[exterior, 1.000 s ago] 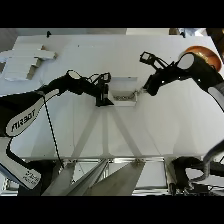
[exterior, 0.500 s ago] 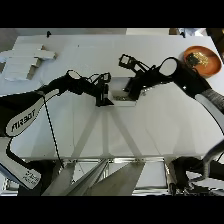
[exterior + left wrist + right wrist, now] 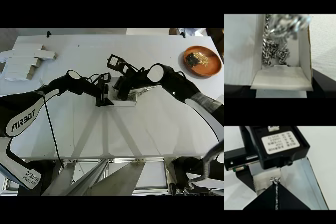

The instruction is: Fold the box and place the chain.

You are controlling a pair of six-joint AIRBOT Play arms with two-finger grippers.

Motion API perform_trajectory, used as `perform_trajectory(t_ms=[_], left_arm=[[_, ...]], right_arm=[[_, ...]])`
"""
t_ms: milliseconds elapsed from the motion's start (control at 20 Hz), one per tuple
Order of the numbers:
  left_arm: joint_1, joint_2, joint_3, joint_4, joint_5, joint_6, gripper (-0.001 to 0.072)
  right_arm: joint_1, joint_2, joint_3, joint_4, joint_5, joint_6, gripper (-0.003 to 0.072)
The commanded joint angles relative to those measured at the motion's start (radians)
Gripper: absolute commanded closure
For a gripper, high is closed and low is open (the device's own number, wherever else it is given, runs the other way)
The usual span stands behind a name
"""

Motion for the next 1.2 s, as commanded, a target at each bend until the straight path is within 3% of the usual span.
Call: perform_trajectory(t_ms=[0, 300, 400, 450, 700, 800, 950, 1050, 1150], left_arm=[[0.0, 0.0, 0.0, 0.0, 0.0, 0.0, 0.0234], [0.0, 0.0, 0.0, 0.0, 0.0, 0.001, 0.0234], [0.0, 0.0, 0.0, 0.0, 0.0, 0.0, 0.0234], [0.0, 0.0, 0.0, 0.0, 0.0, 0.0, 0.0234], [0.0, 0.0, 0.0, 0.0, 0.0, 0.0, 0.0234], [0.0, 0.0, 0.0, 0.0, 0.0, 0.0, 0.0234], [0.0, 0.0, 0.0, 0.0, 0.0, 0.0, 0.0234], [0.0, 0.0, 0.0, 0.0, 0.0, 0.0, 0.0234], [0.0, 0.0, 0.0, 0.0, 0.0, 0.0, 0.0234]], right_arm=[[0.007, -0.045, 0.0, -0.052, 0.016, 0.061, 0.0678], [0.007, -0.103, 0.0, -0.115, 0.046, 0.133, 0.0671], [0.005, -0.102, 0.0, -0.116, 0.046, 0.135, 0.058], [-0.001, -0.101, 0.0, -0.118, 0.05, 0.139, 0.0574], [-0.069, 0.004, 0.0, -0.12, 0.129, 0.172, 0.0568], [-0.126, 0.083, 0.0, -0.126, 0.152, 0.171, 0.0451], [-0.278, 0.148, 0.0, -0.127, 0.236, 0.127, 0.0359], [-0.392, 0.143, 0.0, -0.142, 0.281, 0.126, 0.0353], [-0.476, 0.13, 0.0, -0.174, 0.253, 0.159, 0.0352]])
